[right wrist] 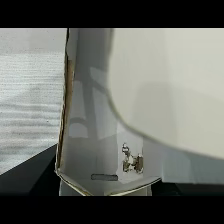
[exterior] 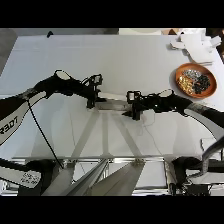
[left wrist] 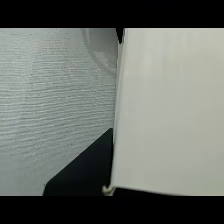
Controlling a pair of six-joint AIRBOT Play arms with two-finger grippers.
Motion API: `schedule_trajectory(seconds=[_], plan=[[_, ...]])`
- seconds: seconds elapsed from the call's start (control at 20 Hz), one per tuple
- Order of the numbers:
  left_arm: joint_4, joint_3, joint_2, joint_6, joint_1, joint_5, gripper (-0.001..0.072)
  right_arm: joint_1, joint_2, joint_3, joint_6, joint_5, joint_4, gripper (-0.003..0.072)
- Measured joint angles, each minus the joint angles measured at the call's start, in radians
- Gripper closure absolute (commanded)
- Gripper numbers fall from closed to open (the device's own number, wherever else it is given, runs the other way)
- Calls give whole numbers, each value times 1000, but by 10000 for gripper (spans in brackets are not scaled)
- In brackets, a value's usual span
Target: Fold the box and place the chain.
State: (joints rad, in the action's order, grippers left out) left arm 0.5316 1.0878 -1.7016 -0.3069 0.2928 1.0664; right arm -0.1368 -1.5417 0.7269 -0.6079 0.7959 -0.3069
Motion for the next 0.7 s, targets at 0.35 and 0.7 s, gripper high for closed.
schedule_trajectory(seconds=[0.35,0.7], plan=[[-4,0,0,3,0,-10,508,0,0,0,-1,0,0,299],[0,0,28,0,-41,18,479,0,0,0,0,0,0,299]])
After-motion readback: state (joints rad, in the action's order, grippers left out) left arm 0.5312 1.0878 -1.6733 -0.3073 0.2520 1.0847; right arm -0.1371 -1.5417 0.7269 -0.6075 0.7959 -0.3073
